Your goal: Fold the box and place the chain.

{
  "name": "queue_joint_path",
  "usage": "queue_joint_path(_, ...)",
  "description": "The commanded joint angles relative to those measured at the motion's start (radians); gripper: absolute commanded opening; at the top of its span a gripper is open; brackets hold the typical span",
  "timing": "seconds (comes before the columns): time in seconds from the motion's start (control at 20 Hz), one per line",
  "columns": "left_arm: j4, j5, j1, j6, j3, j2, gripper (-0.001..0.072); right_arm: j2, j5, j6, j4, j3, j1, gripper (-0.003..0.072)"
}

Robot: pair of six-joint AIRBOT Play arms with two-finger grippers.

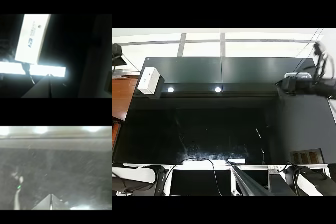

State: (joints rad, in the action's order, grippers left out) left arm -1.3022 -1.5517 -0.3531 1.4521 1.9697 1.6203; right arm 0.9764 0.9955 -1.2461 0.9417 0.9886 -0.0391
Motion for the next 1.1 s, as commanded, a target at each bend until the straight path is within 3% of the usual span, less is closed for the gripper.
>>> queue_joint_path(0.0, 0.036, 0.023, 0.069, 0.029, -0.098, -0.18, 0.0024, -0.003, 0.116, -0.174, 0.263, 0.183, 0.0, 0.0027)
queue_joint_path(0.1, 0.033, 0.13, 0.146, 0.01, -0.246, -0.314, 0.0024, -0.012, 0.198, -0.219, 0.332, 0.192, 0.0, 0.0026)
queue_joint_path(0.2, 0.032, 0.305, 0.226, 0.011, -0.489, -0.488, 0.0024, -0.031, 0.234, -0.22, 0.347, 0.167, 0.003, 0.0026)
queue_joint_path(0.4, 0.029, 0.588, 0.39, 0.015, -1.057, -0.845, 0.0024, -0.143, 0.054, -0.259, 0.371, -0.024, 0.003, 0.0025)
queue_joint_path(0.55, 0.031, 0.661, 0.472, 0.085, -1.342, -1.041, 0.0024, -0.189, -0.024, -0.28, 0.376, -0.201, 0.005, 0.0026)
queue_joint_path(0.7, 0.03, 0.736, 0.473, 0.127, -1.48, -1.141, 0.0024, -0.189, -0.039, -0.279, 0.38, -0.262, 0.006, 0.0026)
queue_joint_path(1.05, 0.027, 0.709, 0.459, 0.126, -1.481, -1.142, 0.0026, -0.189, 0.016, -0.28, 0.375, -0.262, 0.006, 0.0026)
